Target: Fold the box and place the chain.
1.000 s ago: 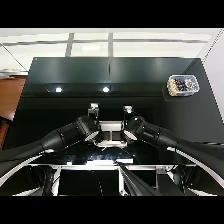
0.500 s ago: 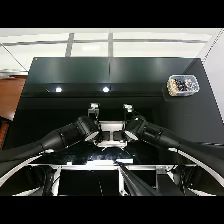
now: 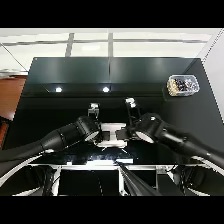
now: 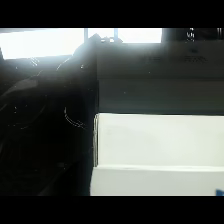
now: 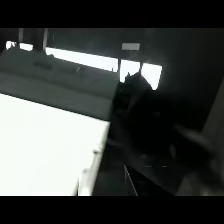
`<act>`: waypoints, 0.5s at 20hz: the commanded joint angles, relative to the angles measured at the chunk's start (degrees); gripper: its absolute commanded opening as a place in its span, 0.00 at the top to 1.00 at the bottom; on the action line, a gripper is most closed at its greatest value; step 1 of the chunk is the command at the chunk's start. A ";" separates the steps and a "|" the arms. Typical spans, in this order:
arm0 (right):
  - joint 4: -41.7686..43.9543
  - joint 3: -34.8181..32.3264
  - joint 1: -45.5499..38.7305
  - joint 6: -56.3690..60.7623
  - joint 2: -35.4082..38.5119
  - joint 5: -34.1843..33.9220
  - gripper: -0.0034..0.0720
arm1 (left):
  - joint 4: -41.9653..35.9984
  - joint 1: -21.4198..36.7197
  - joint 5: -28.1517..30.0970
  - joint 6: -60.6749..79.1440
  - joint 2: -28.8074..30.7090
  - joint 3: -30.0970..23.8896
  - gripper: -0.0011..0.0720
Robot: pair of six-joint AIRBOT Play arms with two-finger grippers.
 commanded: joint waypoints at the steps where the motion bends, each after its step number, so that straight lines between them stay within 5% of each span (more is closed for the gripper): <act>1: -9.90 0.04 -0.94 -4.17 7.28 6.08 0.51 | -0.09 0.04 -0.20 0.00 -0.04 -0.02 0.95; 6: -18.82 0.04 -10.56 -11.67 14.03 12.04 0.51 | -0.13 0.02 -0.24 0.00 -0.04 -0.02 0.95; 10: -19.50 -0.68 -26.86 -16.90 13.92 1.86 0.51 | -0.35 0.02 -0.24 0.00 -0.04 -0.02 0.95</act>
